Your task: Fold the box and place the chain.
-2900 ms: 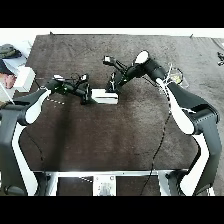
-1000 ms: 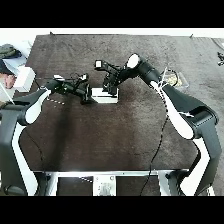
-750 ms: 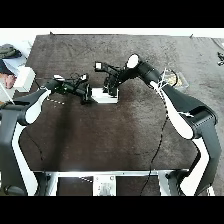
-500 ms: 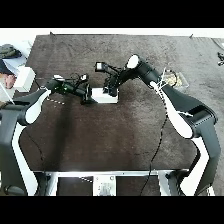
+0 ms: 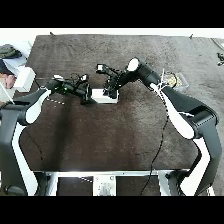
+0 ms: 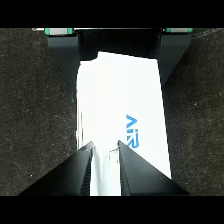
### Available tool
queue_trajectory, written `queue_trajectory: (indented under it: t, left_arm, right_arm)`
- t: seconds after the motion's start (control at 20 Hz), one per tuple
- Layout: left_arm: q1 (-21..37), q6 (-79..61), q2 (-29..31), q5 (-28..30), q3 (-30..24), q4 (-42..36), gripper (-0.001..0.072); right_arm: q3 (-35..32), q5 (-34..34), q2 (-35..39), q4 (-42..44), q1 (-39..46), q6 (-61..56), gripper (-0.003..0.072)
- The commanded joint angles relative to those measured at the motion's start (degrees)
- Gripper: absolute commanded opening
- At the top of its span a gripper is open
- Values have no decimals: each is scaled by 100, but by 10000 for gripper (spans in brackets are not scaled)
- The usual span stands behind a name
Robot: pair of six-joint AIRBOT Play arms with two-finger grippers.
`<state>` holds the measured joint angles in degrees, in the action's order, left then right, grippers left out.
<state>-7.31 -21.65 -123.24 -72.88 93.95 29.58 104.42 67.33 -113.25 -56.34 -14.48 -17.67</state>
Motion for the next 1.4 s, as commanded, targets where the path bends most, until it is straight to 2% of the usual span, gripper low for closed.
queue_trajectory:
  t: [0.0,0.25,0.5,0.65,1.35]
  left_arm:
    - [-2,20,2,2,4,-13,243]
    - [-2,20,2,2,4,-11,243]
    - [-2,20,2,2,4,-13,243]
    - [-2,20,2,2,4,-13,243]
    - [-2,20,2,2,4,-13,243]
  right_arm:
    - [-50,-431,164,-50,2,11,211]
    - [-37,-706,476,-50,-2,13,210]
    - [-39,-763,466,-55,-35,11,210]
    - [-39,-868,452,-404,-133,9,210]
    - [-118,-516,407,-520,-214,-39,210]
